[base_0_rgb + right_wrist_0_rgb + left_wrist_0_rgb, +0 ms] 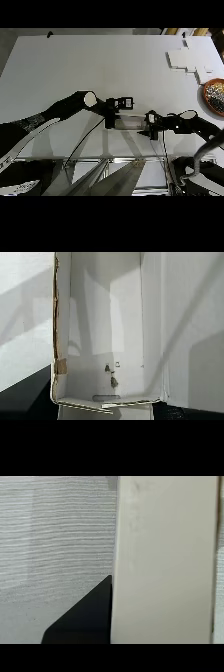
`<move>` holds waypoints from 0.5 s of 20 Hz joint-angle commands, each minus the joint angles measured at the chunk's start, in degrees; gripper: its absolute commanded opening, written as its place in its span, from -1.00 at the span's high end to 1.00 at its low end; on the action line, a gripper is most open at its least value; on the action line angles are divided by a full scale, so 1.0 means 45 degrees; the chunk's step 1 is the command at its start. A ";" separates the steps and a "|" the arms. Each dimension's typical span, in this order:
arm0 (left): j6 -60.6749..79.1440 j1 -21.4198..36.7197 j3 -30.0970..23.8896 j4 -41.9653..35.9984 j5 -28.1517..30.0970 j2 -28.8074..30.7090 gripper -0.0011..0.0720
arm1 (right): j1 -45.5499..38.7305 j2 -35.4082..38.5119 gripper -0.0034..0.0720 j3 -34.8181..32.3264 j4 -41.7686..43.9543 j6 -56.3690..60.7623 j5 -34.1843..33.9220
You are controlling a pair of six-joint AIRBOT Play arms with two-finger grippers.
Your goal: Fold the box and place the chain.
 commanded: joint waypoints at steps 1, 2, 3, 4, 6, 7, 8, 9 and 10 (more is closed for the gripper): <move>0.0000 0.0000 0.0005 0.0005 0.0010 -0.0005 0.95 | 0.0010 -0.0005 -0.31 -0.0010 -0.0165 -0.0005 0.0019; -0.0005 0.0000 0.0005 0.0005 0.0015 -0.0005 0.95 | 0.0010 0.0000 -0.31 -0.0010 -0.0170 -0.0005 0.0015; 0.0000 0.0000 0.0005 0.0005 0.0015 -0.0005 0.95 | 0.0010 -0.0005 -0.31 -0.0010 -0.0170 -0.0005 0.0015; 0.0000 0.0000 0.0005 0.0005 0.0010 -0.0005 0.95 | 0.0010 0.0000 -0.31 -0.0010 -0.0170 -0.0005 0.0015; 0.0000 0.0000 0.0005 0.0005 0.0010 -0.0005 0.95 | 0.0010 -0.0005 -0.31 -0.0010 -0.0170 -0.0005 0.0019; 0.0000 0.0000 0.0005 0.0005 0.0010 -0.0005 0.95 | 0.0010 -0.0005 -0.31 -0.0010 -0.0175 -0.0005 0.0039; 0.0000 0.0000 0.0005 0.0005 0.0010 -0.0005 0.95 | 0.0010 -0.0005 -0.31 -0.0010 -0.0175 -0.0005 0.0107; 0.0000 0.0000 0.0005 0.0005 0.0010 -0.0005 0.95 | 0.0010 -0.0005 -0.31 -0.0010 -0.0170 -0.0005 0.0102; 0.0000 0.0000 0.0005 0.0005 0.0010 -0.0005 0.95 | 0.0010 -0.0005 -0.31 -0.0010 -0.0175 -0.0005 0.0102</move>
